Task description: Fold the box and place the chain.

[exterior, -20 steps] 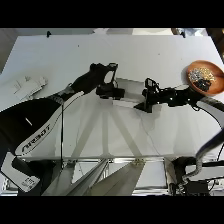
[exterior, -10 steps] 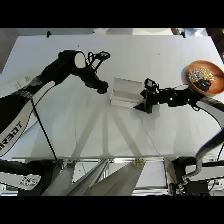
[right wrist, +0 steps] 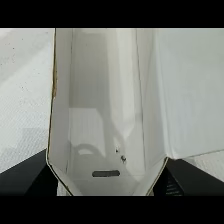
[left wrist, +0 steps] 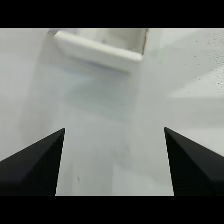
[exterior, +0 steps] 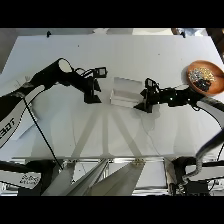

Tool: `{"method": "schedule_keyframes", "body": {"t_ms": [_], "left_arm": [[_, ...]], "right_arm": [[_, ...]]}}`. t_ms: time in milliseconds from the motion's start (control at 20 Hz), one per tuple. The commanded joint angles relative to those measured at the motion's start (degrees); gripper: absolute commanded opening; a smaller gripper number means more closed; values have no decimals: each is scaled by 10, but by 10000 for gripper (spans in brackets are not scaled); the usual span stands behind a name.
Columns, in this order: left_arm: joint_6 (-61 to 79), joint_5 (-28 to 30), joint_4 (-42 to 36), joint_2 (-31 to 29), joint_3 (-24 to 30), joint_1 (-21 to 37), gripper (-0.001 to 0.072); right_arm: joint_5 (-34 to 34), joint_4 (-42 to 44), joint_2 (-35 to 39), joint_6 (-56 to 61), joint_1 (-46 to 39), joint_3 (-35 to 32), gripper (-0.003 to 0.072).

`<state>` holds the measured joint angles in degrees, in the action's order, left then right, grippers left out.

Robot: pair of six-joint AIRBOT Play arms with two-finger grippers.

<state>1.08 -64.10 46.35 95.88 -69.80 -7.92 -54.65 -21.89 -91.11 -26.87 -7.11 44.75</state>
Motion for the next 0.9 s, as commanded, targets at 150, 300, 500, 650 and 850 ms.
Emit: {"method": "schedule_keyframes", "body": {"t_ms": [150,300,500,650,850], "left_arm": [[330,-51,-233,67,26,37,700],[365,-50,-253,92,26,34,700],[366,-28,-305,98,25,34,700],[366,-35,-317,101,24,38,698],[358,-61,-309,110,11,59,697]], "right_arm": [[0,0,0,0,0,0,548],[0,0,0,0,0,0,548],[0,0,0,0,0,0,548],[0,0,0,0,0,0,548],[0,0,0,0,0,0,548]]}}
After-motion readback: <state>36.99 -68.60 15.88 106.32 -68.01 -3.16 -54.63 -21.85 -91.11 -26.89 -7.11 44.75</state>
